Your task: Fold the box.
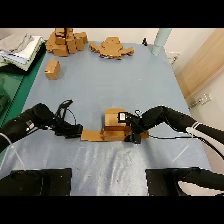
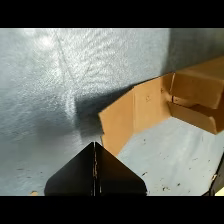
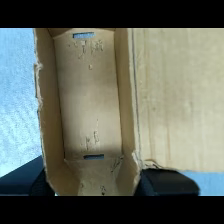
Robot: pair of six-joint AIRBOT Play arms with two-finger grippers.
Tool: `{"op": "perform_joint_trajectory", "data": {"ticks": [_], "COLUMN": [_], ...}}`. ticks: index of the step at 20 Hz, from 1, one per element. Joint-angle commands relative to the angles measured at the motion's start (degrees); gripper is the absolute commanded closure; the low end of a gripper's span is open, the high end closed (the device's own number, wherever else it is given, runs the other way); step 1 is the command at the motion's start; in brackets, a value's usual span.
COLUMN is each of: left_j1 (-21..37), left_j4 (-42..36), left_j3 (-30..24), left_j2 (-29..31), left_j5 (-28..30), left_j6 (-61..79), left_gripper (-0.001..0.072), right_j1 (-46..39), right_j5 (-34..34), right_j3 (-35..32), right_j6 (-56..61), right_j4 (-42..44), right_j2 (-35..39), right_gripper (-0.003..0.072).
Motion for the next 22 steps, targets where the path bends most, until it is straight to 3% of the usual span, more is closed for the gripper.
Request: {"op": "perform_joint_trajectory", "data": {"ticks": [1,6,11,17,21,22], "left_j1": [-3.9,-7.6,-13.5,-15.5,-15.3,-15.3], "left_j4": [-0.6,-7.2,-7.8,-15.1,-15.3,-15.0], "left_j3": [-0.3,-0.3,-0.4,-0.2,1.2,1.6], "left_j2": [-2.8,-2.8,-2.8,-2.7,-2.7,-2.7], "left_j5": [3.6,8.2,13.8,13.7,11.9,11.8], "left_j6": [-4.9,-3.7,-4.5,-2.2,-2.5,-2.5], "left_gripper": [0.0697,0.0696,0.0696,0.0696,0.0692,0.0579], "right_j1": [0.0,0.0,0.0,0.0,0.0,0.0], "right_j5": [0.0,0.0,0.0,0.0,0.0,0.0], "right_j3": [0.0,0.0,0.0,0.0,0.0,0.0], "right_j6": [0.0,0.0,0.0,0.0,0.0,0.0], "right_j4": [0.0,0.0,0.0,0.0,0.0,0.0], "right_j2": [0.0,0.0,0.0,0.0,0.0,0.0], "right_gripper": [0.0087,0.0087,0.0087,0.0087,0.0087,0.0087]}}
